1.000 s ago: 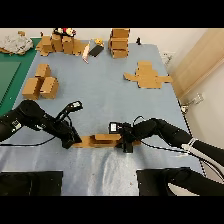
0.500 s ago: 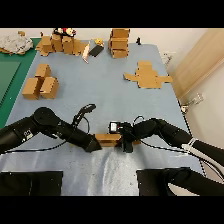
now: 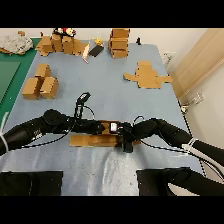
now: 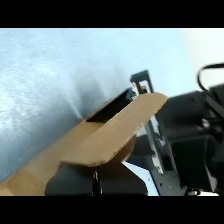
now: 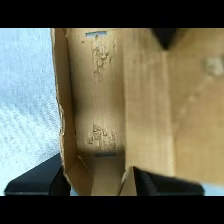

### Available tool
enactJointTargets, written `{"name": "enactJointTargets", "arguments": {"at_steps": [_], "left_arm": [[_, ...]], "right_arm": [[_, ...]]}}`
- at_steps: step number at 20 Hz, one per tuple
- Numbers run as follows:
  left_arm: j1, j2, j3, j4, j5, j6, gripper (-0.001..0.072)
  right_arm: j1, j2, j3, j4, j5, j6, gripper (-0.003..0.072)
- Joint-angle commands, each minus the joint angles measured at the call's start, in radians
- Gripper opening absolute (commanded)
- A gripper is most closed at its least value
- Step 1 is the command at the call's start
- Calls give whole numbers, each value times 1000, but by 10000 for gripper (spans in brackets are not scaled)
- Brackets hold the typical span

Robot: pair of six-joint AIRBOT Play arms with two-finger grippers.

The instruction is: Fold the box.

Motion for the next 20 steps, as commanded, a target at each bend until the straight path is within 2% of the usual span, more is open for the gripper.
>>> {"name": "enactJointTargets", "arguments": {"at_steps": [1, 4, 9, 15, 18, 20], "left_arm": [[-1, -60, 0, -5, 64, 3, 10], [10, -86, 0, -4, 79, 0, 10], [11, -130, 1, -2, 43, -4, 10], [40, -142, 27, -1, 42, -3, 10], [96, -142, 37, 2, -24, 13, 10], [140, -142, 38, -4, -111, 31, 11]], "right_arm": [[1, 1, 0, 0, -3, 0, 459], [1, 1, 0, 0, -3, 0, 459], [1, 0, 0, 0, -3, 0, 458], [1, 0, 0, -1, -3, 0, 459], [1, 1, 0, -1, -3, 0, 459], [1, 1, 0, 0, -3, 0, 459]]}}
